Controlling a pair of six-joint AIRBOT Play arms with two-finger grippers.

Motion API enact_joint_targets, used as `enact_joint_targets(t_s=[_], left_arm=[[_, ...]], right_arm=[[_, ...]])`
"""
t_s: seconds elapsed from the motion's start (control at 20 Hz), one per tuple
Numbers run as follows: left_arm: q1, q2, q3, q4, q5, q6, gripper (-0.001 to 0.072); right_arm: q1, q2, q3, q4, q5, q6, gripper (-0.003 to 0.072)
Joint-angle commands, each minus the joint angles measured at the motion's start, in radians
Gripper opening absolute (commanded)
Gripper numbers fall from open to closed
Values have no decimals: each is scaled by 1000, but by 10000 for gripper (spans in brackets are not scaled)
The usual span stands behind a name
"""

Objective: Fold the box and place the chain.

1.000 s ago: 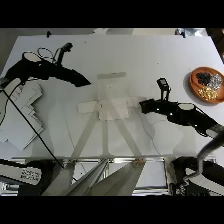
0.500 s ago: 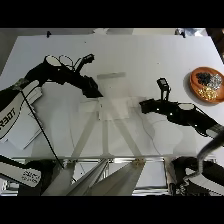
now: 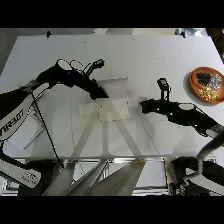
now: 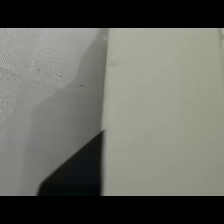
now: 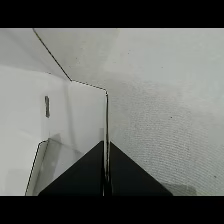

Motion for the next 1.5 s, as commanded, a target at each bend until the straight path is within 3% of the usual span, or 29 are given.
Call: enact_joint_targets(t_s=[0.0, 1.35, 1.4, 1.45], left_arm=[[-5, -3, 0, 39, 1, 0, 9], [-5, 2, 0, 60, 12, 2, 4], [-5, 2, 0, 60, 12, 3, 4], [-5, 2, 0, 60, 12, 3, 4]], right_arm=[[1, -1, 0, 2, 5, 0, 11], [1, 0, 0, 2, 10, 1, 13], [1, 0, 0, 3, 11, 1, 37], [1, 0, 0, 3, 12, 1, 154]])
